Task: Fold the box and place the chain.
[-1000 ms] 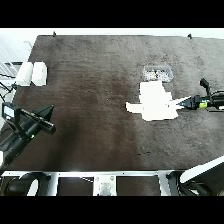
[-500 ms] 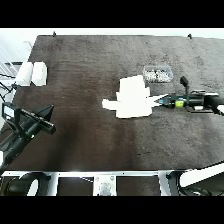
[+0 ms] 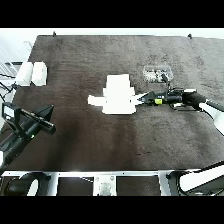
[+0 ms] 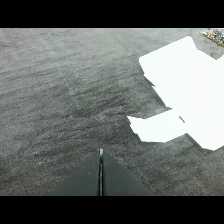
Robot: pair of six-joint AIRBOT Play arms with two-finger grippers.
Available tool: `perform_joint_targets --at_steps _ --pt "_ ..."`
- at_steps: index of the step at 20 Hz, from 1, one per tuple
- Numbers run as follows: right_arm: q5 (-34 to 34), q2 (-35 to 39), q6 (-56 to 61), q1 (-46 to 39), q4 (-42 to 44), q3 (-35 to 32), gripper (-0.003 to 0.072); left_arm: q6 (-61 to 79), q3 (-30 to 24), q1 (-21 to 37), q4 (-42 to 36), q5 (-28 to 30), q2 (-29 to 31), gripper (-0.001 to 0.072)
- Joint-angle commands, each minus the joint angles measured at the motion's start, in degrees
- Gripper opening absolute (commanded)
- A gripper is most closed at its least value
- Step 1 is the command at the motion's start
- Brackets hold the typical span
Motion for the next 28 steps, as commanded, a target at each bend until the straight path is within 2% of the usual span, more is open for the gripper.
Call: perform_joint_targets --at_steps 1,14,19,26,27,28 --pt "-4.5 0.1 0.3 1.6 1.1 0.0 0.0008 0.0 0.0 0.0 0.0 0.0 0.0 0.0018" --pt "-9.4 0.2 -1.6 8.3 2.0 -0.1 0.0008 0.0 0.0 0.0 0.0 0.0 0.0 0.0018" --pt "-15.3 4.9 -1.6 10.1 2.5 -3.7 0.0007 0.1 0.0 0.0 0.0 0.7 0.0 0.0018" --pt "-16.3 5.3 -1.6 10.9 2.9 -4.3 0.0007 0.2 0.0 0.0 0.0 0.4 0.0 0.0019" --pt "-16.3 5.3 -1.6 11.0 2.8 -4.3 0.0007 0.2 0.0 0.0 0.0 0.4 0.0 0.0036" --pt "-16.3 5.3 -1.6 11.0 2.8 -4.3 0.0008 0.2 0.0 0.0 0.0 0.4 0.0 0.0337"
